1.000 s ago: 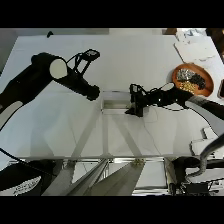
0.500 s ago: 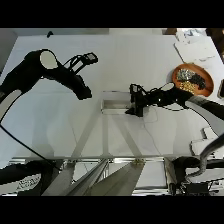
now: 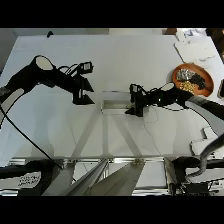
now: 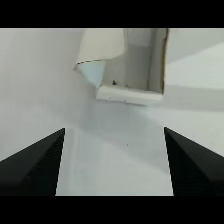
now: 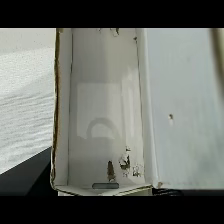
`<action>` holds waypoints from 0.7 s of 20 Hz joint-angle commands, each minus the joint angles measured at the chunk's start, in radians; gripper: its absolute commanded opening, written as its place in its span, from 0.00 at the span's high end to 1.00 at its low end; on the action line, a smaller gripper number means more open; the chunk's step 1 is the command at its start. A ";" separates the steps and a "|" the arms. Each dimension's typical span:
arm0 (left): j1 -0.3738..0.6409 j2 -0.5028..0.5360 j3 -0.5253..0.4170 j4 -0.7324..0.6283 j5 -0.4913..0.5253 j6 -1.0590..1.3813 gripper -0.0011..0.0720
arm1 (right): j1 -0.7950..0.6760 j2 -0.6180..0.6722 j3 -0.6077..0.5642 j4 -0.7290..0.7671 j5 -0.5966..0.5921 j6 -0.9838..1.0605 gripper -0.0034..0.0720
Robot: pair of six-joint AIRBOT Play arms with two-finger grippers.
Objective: Fold the box and place the chain.
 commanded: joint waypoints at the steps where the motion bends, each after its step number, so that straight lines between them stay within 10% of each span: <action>1: 0.025 -0.005 -0.115 -0.130 0.025 0.338 0.03 | 0.000 0.000 0.001 0.000 0.000 0.000 0.30; 14: 0.000 -0.123 -0.185 -0.304 0.111 0.460 0.02 | 0.000 0.000 0.001 0.000 0.000 0.000 0.30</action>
